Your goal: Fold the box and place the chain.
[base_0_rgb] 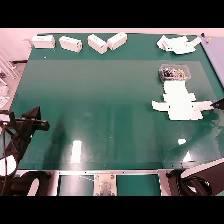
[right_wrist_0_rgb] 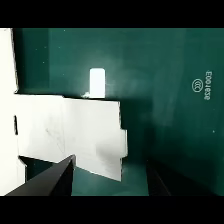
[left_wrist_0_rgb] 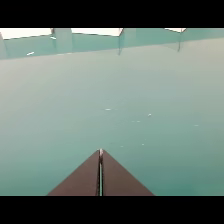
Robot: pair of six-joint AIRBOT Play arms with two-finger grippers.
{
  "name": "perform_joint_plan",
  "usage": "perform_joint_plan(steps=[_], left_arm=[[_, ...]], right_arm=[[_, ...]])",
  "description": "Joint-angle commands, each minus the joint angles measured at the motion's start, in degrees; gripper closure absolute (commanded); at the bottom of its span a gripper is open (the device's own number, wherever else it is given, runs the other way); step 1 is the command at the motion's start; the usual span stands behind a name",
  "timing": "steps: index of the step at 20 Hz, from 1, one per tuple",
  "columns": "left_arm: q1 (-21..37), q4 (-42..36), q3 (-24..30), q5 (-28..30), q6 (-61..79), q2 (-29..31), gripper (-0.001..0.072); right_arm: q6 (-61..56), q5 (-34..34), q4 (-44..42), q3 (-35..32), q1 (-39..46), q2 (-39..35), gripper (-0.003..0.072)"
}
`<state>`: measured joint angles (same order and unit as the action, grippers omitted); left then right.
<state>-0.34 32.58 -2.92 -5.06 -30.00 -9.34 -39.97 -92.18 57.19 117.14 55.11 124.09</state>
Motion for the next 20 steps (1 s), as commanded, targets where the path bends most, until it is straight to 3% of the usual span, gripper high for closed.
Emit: perform_joint_plan(steps=[1, 12, 20], left_arm=[[0.0, 0.0, 0.0, 0.0, 0.0, 0.0, 0.0691], [0.0, 0.0, 0.0, 0.0, 0.0, 0.0, 0.0691], [0.0, 0.0, 0.0, 0.0, 0.0, 0.0, 0.0691]], right_arm=[[1.2, 0.7, -0.5, 0.1, -0.8, 0.5, 0.0174], [1.2, -6.5, -2.8, -0.5, -1.1, 1.6, 0.0204], [1.5, -10.4, -10.0, -0.7, -2.1, 5.0, 0.0257]])
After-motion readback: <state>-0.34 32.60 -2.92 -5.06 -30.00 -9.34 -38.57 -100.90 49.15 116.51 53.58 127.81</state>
